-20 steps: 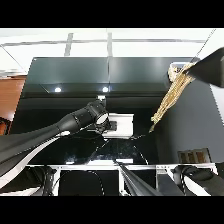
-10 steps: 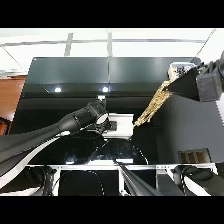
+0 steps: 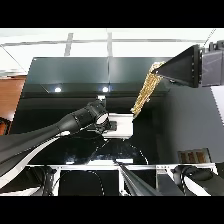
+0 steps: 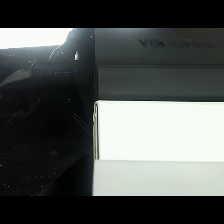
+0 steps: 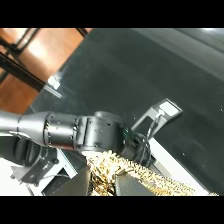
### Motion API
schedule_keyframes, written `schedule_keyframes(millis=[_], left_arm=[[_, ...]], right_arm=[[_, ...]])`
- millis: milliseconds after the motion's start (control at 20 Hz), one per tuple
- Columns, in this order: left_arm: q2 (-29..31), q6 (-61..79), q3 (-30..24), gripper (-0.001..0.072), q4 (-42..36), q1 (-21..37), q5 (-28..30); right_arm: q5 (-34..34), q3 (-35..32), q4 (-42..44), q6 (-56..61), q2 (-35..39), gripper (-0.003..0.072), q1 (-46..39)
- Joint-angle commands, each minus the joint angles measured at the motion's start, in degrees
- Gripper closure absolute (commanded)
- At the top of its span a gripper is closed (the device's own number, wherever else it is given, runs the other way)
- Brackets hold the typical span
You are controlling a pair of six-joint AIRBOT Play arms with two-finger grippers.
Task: Fold the box and place the chain.
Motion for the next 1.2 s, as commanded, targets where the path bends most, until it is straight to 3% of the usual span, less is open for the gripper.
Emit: schedule_keyframes(millis=[0, 350, 700, 950, 1150], left_arm=[[0.0, 0.0, 0.0, 0.0682, 0.0, 0.0, 0.0], [0.0, 0.0, 0.0, 0.0682, 0.0, 0.0, 0.0], [0.0, 0.0, 0.0, 0.0682, 0.0, 0.0, 0.0], [0.0, 0.0, 0.0, 0.0682, 0.0, 0.0, 0.0], [0.0, 0.0, 0.0, 0.0682, 0.0, 0.0, 0.0]], right_arm=[[-1.5, 0.0, 1.0, 0.0, -0.1, 0.0673, 0.3], [-2.0, 0.0, 0.9, -0.1, -0.1, 0.0673, 0.3], [-0.8, 0.0, -7.5, 0.6, -0.1, 0.0673, 0.2], [0.7, 0.0, -6.8, 0.7, -0.1, 0.0673, 0.2], [0.4, 0.0, -1.6, 0.7, -0.1, 0.0673, 0.3]])
